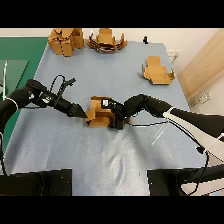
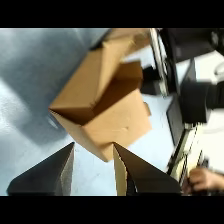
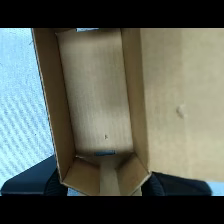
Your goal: Fold the box.
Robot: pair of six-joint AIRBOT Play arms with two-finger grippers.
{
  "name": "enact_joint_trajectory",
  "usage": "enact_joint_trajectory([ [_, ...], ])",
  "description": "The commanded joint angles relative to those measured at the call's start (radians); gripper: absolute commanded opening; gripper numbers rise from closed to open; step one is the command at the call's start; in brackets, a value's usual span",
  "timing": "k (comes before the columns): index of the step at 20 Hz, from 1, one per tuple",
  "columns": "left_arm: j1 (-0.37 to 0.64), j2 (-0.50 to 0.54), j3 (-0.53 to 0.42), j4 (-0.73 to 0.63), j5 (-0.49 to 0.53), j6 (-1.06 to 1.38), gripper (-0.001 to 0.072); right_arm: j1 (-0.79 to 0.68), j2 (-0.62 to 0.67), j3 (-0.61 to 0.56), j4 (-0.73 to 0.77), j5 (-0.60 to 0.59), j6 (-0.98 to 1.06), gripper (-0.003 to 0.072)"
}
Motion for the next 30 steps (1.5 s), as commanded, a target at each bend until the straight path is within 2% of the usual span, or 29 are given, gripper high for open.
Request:
enact_joint_trajectory([
  [1,-0.014,0.001,-0.009,-0.048,0.075,-0.077,0.0382,0.000,0.000,0.000,0.000,0.000,0.000,0.0154],
  [3,-0.051,0.006,-0.009,-0.078,0.097,-0.101,0.0382,0.000,0.000,0.000,0.000,0.000,0.000,0.0154],
  [6,-0.116,0.034,-0.009,-0.030,0.154,-0.230,0.0381,0.000,0.000,0.000,0.000,0.000,0.000,0.0154],
  [14,-0.255,0.175,-0.008,0.331,0.292,-0.683,0.0381,0.000,0.000,0.000,0.000,0.000,0.000,0.0155],
  [22,-0.425,0.192,-0.008,0.491,0.443,-0.904,0.0381,0.000,0.000,0.000,0.000,0.001,0.000,0.0154],
  [25,-0.469,0.192,-0.008,0.635,0.439,-1.063,0.0381,0.000,0.000,0.000,0.000,0.001,0.000,0.0154],
  [30,-0.502,0.192,-0.002,0.648,0.444,-1.086,0.0381,0.000,0.000,0.000,0.000,0.001,0.000,0.0154],
])
